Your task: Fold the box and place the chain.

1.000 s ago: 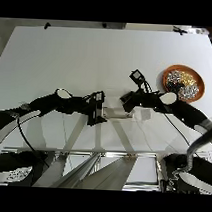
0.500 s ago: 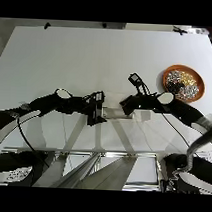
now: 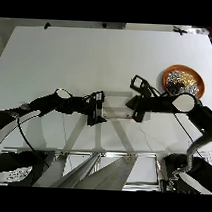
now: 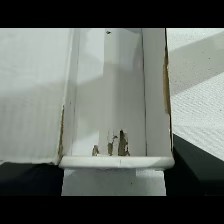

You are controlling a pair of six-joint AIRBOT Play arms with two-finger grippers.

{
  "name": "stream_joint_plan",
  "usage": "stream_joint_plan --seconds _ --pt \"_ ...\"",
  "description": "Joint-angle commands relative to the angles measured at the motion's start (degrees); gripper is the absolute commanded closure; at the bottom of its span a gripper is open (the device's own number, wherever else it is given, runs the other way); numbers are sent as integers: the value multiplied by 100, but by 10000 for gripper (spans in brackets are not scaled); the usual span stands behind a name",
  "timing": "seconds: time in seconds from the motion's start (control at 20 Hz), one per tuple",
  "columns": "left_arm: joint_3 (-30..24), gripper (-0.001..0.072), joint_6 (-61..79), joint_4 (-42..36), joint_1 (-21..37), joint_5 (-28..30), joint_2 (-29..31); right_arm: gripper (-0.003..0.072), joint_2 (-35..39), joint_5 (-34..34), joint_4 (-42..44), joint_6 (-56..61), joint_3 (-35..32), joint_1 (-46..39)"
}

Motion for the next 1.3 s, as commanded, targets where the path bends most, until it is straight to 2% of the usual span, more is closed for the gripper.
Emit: stream_joint_plan --seconds 0.0,0.05,0.15,0.2,0.25,0.3,0.55,0.6,0.65,0.9,1.0,1.25 --pt "0 696 2 0 -4 -7 -4 676 238 1526 -2345 13 -24 -2" --pt "0 696 2 0 -4 -7 -4 675 223 1552 -2476 -2 -111 -142" --pt "0 696 2 0 -4 -9 -4 670 210 1102 -2277 -127 -356 -514" --pt "0 696 2 0 -4 -4 -4 546 177 885 -2100 -354 -459 -643" --pt "0 696 4 2 -4 -7 -4 320 146 745 -2000 -660 -518 -728" --pt "0 696 2 0 -4 -7 -4 142 109 568 -1906 -1010 -540 -774" --pt "0 696 2 0 -4 -7 -4 171 -295 299 -734 -2490 -540 -758" --pt "0 696 2 2 -4 -7 -4 216 -402 291 -570 -2614 -540 -758" --pt "0 696 2 0 -4 -7 -4 267 -518 284 -463 -2656 -540 -758" --pt "0 696 4 0 -4 -7 -4 304 -820 107 -249 -2767 -540 -658" --pt "0 696 2 0 -4 -7 -4 373 -857 -15 -247 -2767 -540 -566" --pt "0 696 2 0 -4 -7 -4 397 -1027 11 -68 -2763 -540 -538"
